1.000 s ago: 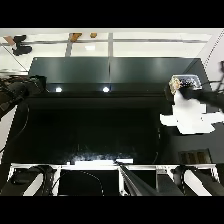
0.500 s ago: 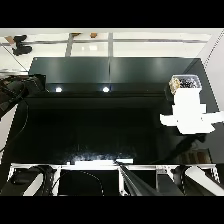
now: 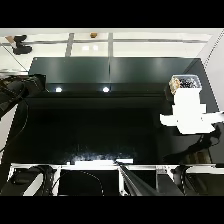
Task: Fold the box and place the chain.
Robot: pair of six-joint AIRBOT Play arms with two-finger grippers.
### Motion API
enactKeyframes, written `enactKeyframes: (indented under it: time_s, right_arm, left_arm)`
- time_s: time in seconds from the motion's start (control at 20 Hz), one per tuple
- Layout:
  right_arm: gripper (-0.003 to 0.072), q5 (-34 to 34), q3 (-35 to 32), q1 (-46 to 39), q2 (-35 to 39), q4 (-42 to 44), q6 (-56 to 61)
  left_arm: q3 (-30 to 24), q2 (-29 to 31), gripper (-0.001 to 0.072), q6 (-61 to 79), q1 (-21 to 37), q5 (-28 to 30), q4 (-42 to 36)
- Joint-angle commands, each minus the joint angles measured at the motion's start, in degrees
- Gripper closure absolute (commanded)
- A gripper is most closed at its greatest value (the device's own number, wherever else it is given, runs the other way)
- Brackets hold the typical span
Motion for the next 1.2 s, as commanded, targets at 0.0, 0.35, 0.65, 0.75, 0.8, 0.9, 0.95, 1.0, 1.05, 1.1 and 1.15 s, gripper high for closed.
enactKeyframes:
  time_s: [0.0, 0.35, 0.65, 0.75, 0.8, 0.9, 0.95, 1.0, 1.05, 1.1, 1.15]
  right_arm:
    - [-0.0013, 8.20, 8.92, 1.64, -8.13, 1.49, -2.19]
    - [0.0255, 18.18, 12.87, 5.07, -14.97, 2.03, -2.36]
    - [0.0255, 18.21, 12.55, 5.31, -15.10, 2.14, -1.97]
    - [0.0255, 18.23, 12.50, 5.73, -15.13, 2.08, -1.97]
    - [0.0256, 18.21, 12.50, 5.92, -15.15, 2.08, -1.99]
    - [0.0270, 18.45, 12.50, 6.16, -15.15, 1.86, -1.97]
    - [0.0408, 18.86, 12.48, 6.29, -15.15, 1.27, -1.99]
    - [0.0516, 19.06, 12.46, 6.43, -15.15, 0.04, -2.03]
    - [0.0620, 19.08, 12.31, 6.51, -15.15, -0.48, -2.45]
    - [0.0628, 19.15, 12.22, 6.54, -15.15, -0.48, -2.80]
    - [0.0628, 19.23, 12.22, 6.56, -15.15, -0.39, -3.52]
  left_arm:
    - [0.04, -0.02, 0.0007, -0.02, -0.02, -0.66, 0.00]
    - [0.04, 0.00, 0.0007, -0.02, -0.02, -0.59, -1.73]
    - [0.04, -0.02, 0.0007, -0.02, -0.02, -0.59, -1.73]
    - [0.04, -0.02, 0.0007, -0.02, -0.02, -0.59, -1.73]
    - [0.04, -0.02, 0.0007, -0.02, -0.02, -0.59, -1.73]
    - [0.04, -0.02, 0.0007, -0.02, -0.02, -0.59, -1.73]
    - [0.04, -0.02, 0.0007, -0.02, -0.02, -0.59, -1.73]
    - [0.04, -0.02, 0.0007, -0.02, -0.02, -0.59, -1.73]
    - [0.04, -0.02, 0.0007, -0.02, -0.02, -0.59, -1.73]
    - [0.04, -0.02, 0.0007, -0.02, -0.02, -0.59, -1.73]
    - [0.04, -0.02, 0.0007, -0.02, -0.02, -0.59, -1.73]
